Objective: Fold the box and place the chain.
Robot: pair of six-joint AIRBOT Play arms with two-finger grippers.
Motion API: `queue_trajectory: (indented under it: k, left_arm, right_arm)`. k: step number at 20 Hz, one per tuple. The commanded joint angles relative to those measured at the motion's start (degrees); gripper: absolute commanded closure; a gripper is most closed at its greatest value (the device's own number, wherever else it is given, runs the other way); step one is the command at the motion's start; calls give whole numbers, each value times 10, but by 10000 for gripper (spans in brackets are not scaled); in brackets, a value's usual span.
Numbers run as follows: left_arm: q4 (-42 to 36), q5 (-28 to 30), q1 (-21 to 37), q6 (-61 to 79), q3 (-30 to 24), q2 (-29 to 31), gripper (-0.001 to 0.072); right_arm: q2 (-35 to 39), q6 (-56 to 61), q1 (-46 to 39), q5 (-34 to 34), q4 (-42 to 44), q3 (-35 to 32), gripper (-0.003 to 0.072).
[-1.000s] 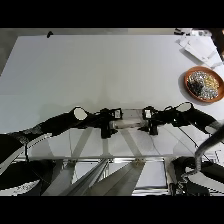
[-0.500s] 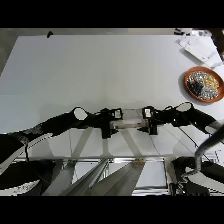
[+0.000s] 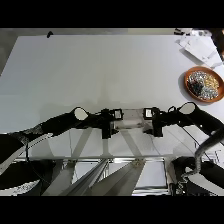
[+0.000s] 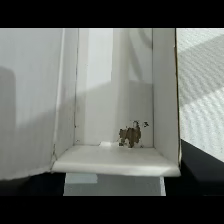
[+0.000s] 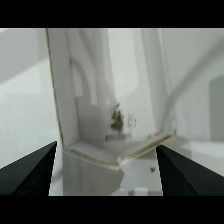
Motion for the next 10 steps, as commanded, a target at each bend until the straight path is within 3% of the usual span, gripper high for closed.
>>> queue_trajectory:
  k: [1,4,7,9,10]
  left_arm:
    - [0,0,0,0,0,1,317]
    - [0,0,0,0,0,1,317]
    - [0,0,0,0,0,1,317]
    - [0,-1,0,0,0,1,317]
    - [0,0,0,0,0,1,317]
  right_arm:
    - [55,140,0,0,-130,1,-34]
    - [114,198,0,4,-178,1,-34]
    - [173,203,0,17,-171,1,-28]
    - [203,203,0,26,-141,1,67]
    - [213,203,0,28,-110,1,177]
